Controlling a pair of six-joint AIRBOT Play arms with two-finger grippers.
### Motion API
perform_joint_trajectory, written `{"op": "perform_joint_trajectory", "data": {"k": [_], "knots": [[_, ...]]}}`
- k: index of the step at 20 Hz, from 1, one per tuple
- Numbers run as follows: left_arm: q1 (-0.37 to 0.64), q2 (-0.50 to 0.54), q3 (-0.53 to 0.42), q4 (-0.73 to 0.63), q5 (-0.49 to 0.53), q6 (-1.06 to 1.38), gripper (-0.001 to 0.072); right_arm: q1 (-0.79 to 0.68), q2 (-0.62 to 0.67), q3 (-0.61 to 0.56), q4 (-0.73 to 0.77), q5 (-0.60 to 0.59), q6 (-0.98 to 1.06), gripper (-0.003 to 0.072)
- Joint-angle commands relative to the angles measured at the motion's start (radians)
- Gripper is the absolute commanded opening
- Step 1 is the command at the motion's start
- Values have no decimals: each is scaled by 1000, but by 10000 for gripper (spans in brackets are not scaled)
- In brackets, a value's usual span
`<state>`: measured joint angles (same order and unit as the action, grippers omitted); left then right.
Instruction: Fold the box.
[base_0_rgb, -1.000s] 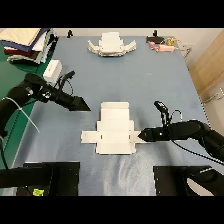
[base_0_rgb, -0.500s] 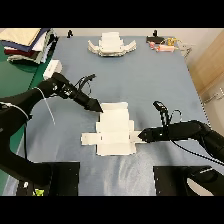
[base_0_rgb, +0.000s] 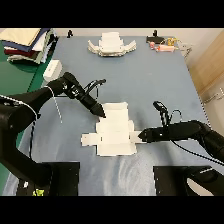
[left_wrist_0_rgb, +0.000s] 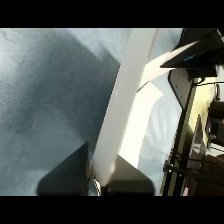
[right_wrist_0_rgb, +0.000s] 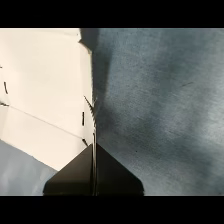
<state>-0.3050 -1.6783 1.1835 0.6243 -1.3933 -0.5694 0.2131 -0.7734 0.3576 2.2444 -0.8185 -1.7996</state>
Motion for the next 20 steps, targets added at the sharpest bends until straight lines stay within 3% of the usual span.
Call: {"op": "perform_joint_trajectory", "data": {"k": [1, 8, 10, 12, 14, 17, 20], "knots": [[-12, -3, 3, 8, -50, 38, 55, 1, 0, 0, 0, 0, 0, 4], [-13, -3, 3, -2, -58, 68, 15, 1, 0, 0, -13, 1, -3, 4], [-13, -3, 3, -11, -77, 57, 14, 1, 0, 5, -60, 1, -45, 55], [-14, -3, 10, -47, -80, 102, 14, 0, 0, 32, -197, 0, -40, 254], [-14, 5, 23, -84, -71, 199, 12, 0, 0, 73, -359, 0, -18, 254], [-34, 65, 15, -98, 27, 225, 8, 0, 0, 142, -589, -8, 129, 255], [-81, 182, -77, -64, 172, 307, 8, -2, 0, 207, -715, -46, 256, 255]]}}
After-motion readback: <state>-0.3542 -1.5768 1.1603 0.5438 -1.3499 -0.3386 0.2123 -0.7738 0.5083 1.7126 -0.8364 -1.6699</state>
